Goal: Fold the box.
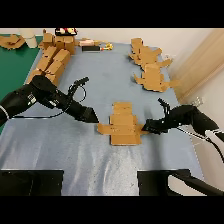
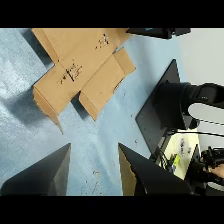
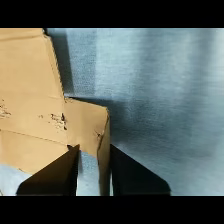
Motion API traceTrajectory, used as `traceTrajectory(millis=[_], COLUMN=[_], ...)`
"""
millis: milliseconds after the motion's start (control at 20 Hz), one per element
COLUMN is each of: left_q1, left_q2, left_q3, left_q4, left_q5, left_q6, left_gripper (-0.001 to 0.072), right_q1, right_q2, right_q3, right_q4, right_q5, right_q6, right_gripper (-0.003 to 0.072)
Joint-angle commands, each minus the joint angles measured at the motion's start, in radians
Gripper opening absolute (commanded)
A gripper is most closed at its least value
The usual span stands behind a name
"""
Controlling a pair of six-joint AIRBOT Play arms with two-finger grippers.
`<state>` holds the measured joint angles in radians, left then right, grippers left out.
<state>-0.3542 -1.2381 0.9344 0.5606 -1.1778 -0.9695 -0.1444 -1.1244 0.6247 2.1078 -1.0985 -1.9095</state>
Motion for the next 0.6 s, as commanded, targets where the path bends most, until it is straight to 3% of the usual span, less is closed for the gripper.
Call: traceTrajectory(millis=[0,50,150,200,250,400,500,550], left_q1=[0.0,0.0,0.0,0.001,0.01,0.082,0.127,0.143], left_q2=[0.0,0.0,0.0,0.0,-0.002,-0.028,-0.057,-0.077], left_q3=[-0.001,-0.001,-0.001,-0.001,-0.001,-0.001,-0.001,-0.001], left_q4=[0.0,0.0,0.0,0.001,0.0,0.001,0.001,0.001], left_q5=[-0.005,-0.006,-0.005,-0.001,0.0,-0.018,-0.026,-0.026], left_q6=[0.0,0.0,0.001,0.002,0.005,0.014,0.02,0.023], left_gripper=[0.0448,0.0448,0.0448,0.0448,0.0447,0.0448,0.045,0.0506], right_q1=[0.027,0.028,0.028,0.029,0.029,0.102,0.213,0.28], right_q2=[-0.009,-0.009,-0.008,-0.006,-0.001,0.066,0.161,0.226], right_q3=[0.0,0.0,0.003,0.006,0.008,-0.029,-0.117,-0.182], right_q4=[0.005,0.014,0.048,0.073,0.121,0.256,0.261,0.274], right_q5=[0.004,0.006,0.002,-0.008,-0.021,-0.03,0.065,0.152], right_q6=[-0.013,-0.019,-0.051,-0.081,-0.13,-0.243,-0.245,-0.244], right_gripper=[0.0272,0.0187,0.0148,0.0045,0.0003,0.0,0.0,0.0])
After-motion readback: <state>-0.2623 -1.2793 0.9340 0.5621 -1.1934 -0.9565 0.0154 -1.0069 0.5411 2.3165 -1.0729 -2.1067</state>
